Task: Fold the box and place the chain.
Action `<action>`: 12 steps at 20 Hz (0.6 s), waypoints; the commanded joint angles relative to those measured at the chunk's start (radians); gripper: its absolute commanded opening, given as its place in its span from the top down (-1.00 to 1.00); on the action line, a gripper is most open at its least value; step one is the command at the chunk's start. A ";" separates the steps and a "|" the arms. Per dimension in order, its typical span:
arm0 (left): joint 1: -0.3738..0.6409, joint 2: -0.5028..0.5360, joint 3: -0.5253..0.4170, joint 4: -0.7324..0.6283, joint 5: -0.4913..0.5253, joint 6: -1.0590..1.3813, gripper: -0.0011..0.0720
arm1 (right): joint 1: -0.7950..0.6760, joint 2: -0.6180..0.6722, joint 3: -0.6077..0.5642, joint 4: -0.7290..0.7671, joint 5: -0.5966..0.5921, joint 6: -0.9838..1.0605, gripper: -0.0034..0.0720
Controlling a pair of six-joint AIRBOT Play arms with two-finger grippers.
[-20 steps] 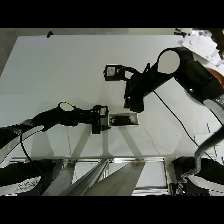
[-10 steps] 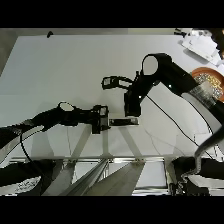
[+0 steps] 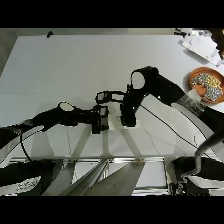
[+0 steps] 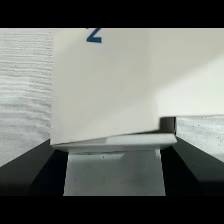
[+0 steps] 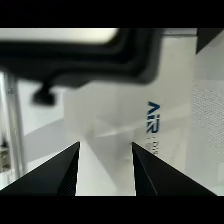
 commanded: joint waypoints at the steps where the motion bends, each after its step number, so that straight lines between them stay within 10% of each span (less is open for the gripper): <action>1: 0.000 0.001 0.000 0.000 0.000 0.000 -0.28 | 0.016 0.002 -0.015 -0.101 -0.102 0.089 -0.01; 12: 0.000 0.001 0.000 0.000 0.000 0.000 -0.28 | 0.068 0.147 -0.151 -0.182 -0.240 0.056 -0.01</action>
